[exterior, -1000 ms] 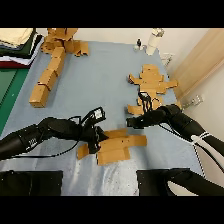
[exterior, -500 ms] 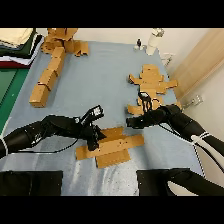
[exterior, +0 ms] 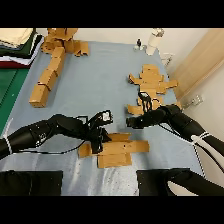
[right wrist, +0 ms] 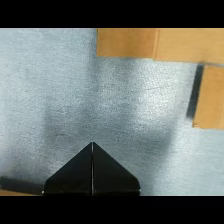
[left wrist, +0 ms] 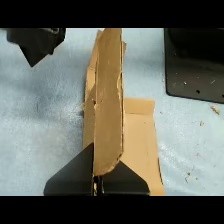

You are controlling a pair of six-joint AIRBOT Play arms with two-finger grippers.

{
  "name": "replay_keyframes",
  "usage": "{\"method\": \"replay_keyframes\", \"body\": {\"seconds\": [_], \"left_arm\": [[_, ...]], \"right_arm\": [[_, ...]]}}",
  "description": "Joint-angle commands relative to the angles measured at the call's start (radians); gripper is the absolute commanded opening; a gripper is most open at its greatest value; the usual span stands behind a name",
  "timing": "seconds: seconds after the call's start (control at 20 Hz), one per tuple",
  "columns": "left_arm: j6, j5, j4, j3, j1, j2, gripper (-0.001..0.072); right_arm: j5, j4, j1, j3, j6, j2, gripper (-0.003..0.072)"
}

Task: Fold the box.

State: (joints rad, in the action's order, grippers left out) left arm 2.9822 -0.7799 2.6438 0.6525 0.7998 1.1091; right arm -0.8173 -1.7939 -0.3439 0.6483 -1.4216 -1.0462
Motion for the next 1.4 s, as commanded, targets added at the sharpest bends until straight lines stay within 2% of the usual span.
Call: {"method": "replay_keyframes", "body": {"seconds": [0.0, 0.2, 0.45, 0.75, 1.1, 1.25, 1.35], "left_arm": [[0.0, 0.002, -0.063, 0.026, 0.011, 0.001, 0.0011], [0.0, 0.008, -0.063, 0.025, 0.011, 0.026, 0.0012], [0.0, 0.101, -0.053, 0.023, 0.009, 0.055, 0.0012], [0.0, 0.111, -0.01, 0.005, 0.009, 0.054, 0.0012], [0.0, 0.115, -0.011, -0.018, 0.009, -0.01, 0.0011], [0.0, 0.245, -0.006, -0.068, 0.016, -0.013, 0.0011], [0.0, 0.282, -0.008, -0.075, 0.017, -0.011, 0.0012]], "right_arm": [[0.002, 0.003, -0.001, 0.0, 0.0, -0.001, 0.0001], [0.002, 0.003, -0.001, 0.0, 0.0, -0.001, 0.0001], [0.001, 0.004, -0.001, 0.0, -0.001, -0.001, 0.0001], [0.001, 0.011, -0.001, 0.0, 0.0, -0.001, 0.0001], [0.0, 0.011, -0.001, 0.0, 0.0, -0.001, 0.0001], [0.004, 0.012, -0.001, 0.0, 0.0, -0.001, 0.0001], [0.006, 0.018, -0.001, 0.0, 0.0, -0.001, 0.0001]]}}
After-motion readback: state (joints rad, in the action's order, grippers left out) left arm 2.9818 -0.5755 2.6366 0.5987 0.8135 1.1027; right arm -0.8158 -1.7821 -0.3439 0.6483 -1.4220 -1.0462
